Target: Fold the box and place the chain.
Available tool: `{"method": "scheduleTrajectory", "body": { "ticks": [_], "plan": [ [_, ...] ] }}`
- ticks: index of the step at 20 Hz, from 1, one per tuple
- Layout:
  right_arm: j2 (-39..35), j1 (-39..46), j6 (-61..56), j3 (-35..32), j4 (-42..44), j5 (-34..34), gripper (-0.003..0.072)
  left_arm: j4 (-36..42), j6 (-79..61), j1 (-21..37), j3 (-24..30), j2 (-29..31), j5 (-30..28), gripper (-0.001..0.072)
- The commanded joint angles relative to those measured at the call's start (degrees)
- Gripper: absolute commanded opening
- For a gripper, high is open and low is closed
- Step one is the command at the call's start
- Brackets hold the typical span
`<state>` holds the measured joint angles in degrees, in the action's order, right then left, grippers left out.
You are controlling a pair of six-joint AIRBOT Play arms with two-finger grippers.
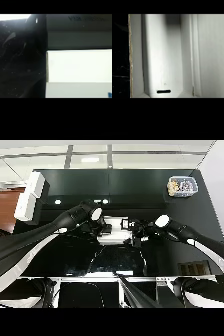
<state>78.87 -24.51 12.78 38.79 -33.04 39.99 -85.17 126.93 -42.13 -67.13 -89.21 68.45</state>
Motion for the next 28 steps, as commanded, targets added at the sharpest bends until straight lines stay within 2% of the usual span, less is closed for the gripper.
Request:
{"method": "scheduleTrajectory", "body": {
  "ticks": [1, 2, 3, 10, 14, 16, 23, 24, 25, 28],
  "plan": [
    [0.00, -0.02, 0.04, 0.00, -0.02, 0.00, 0.0231, 0.37, -0.04, 0.04, 0.02, -0.02, -0.76, 0.0187],
    [0.00, -0.02, 0.04, 0.00, -0.02, 0.00, 0.0231, 0.37, -0.04, 0.04, 0.02, -0.02, -0.74, 0.0397],
    [0.00, -0.02, 0.04, 0.00, -0.02, 0.00, 0.0231, 0.37, -0.02, 0.07, 0.00, -0.02, -0.70, 0.0456],
    [0.00, -0.02, 0.04, 0.00, -0.02, 0.00, 0.0231, -1.86, 1.05, 0.42, 0.59, 2.25, -1.31, 0.0455],
    [0.00, -0.02, 0.04, 0.00, -0.02, 0.00, 0.0231, -1.66, 4.92, 1.05, 5.92, 5.70, -4.39, 0.0436],
    [0.00, -0.02, 0.04, 0.00, -0.02, 0.00, 0.0231, -1.09, 4.90, 0.74, 6.05, 4.92, -5.16, 0.0395],
    [0.00, -0.02, 0.04, 0.00, -0.02, 0.00, 0.0231, -1.14, 5.14, -0.74, 6.03, 2.97, -6.34, 0.0394],
    [0.00, -0.02, 0.04, 0.00, -0.02, 0.00, 0.0231, -1.14, 5.14, -0.72, 6.03, 2.97, -6.56, 0.0389],
    [0.00, -0.02, 0.04, 0.00, -0.02, 0.00, 0.0231, -1.14, 5.11, -0.72, 6.03, 2.93, -6.58, 0.0347],
    [0.00, -0.02, 0.04, 0.00, -0.02, 0.00, 0.0231, -1.14, 5.11, -0.72, 5.68, 2.80, -7.32, 0.0347]
  ]
}}
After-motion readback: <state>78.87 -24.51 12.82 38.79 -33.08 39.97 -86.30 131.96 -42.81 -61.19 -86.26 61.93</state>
